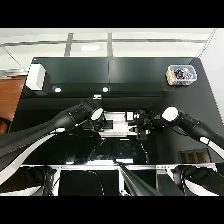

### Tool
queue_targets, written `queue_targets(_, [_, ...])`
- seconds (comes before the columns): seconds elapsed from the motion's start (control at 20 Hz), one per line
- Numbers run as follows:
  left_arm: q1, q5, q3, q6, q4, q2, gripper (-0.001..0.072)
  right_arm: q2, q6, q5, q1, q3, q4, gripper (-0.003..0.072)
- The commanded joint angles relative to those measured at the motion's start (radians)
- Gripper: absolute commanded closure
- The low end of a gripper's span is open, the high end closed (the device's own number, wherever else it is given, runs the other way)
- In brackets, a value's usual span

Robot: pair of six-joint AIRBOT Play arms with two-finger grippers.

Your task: Fold the box and place the chain.

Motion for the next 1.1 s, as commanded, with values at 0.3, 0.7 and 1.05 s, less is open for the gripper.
queue_targets(0.3, [0.000, 0.004, 0.001, 0.001, 0.000, 0.000, 0.0683, -0.037, -0.001, -0.006, 0.001, 0.000, 0.151, 0.0465])
queue_targets(0.7, [-0.001, 0.005, 0.001, 0.001, -0.001, 0.000, 0.0683, -0.037, 0.001, -0.002, 0.001, 0.000, 0.143, 0.0491])
queue_targets(1.05, [-0.001, 0.004, 0.000, 0.000, -0.001, -0.001, 0.0683, -0.037, 0.042, 0.051, 0.000, 0.000, 0.143, 0.0673])
